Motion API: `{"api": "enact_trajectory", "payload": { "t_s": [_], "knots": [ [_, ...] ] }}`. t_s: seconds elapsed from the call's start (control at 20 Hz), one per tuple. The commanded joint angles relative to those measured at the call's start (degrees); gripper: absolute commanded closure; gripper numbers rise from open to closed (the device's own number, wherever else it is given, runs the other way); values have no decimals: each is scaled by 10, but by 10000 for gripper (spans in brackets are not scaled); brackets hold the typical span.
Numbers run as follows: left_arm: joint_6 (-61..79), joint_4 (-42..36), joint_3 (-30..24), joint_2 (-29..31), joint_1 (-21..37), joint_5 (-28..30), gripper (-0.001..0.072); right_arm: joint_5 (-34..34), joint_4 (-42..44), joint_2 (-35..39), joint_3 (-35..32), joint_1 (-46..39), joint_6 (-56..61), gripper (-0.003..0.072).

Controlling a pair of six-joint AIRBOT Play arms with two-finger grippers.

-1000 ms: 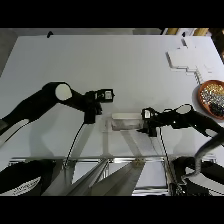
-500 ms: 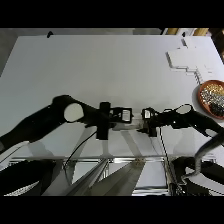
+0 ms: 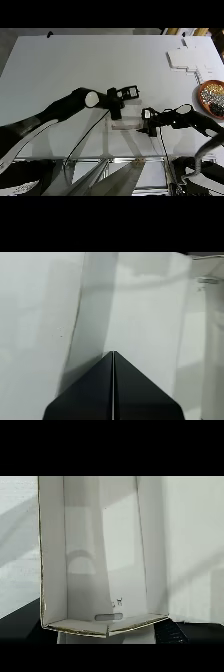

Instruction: Fold the box and place the chain.

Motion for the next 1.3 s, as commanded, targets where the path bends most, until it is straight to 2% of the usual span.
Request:
{"api": "enact_trajectory", "payload": {
  "t_s": [0.0,0.15,0.35,0.5,0.6,0.65,0.95,1.25],
  "knots": [
    [16,-29,26,-62,17,-12,708,1,-1,0,0,0,0,307],
    [15,-30,26,-77,16,-32,707,1,0,0,0,0,0,307],
    [12,0,26,-16,19,-78,705,1,0,0,0,0,0,307],
    [-42,50,26,42,18,-157,704,1,0,0,0,0,0,307],
    [-54,67,25,52,15,-234,708,1,-1,0,0,0,0,307],
    [-54,64,19,52,15,-254,708,1,0,0,0,0,0,307],
    [-50,61,-58,52,16,-256,708,1,-1,0,0,0,0,307],
    [-42,70,-84,55,39,-259,707,1,-1,0,0,0,0,307]
  ]
}}
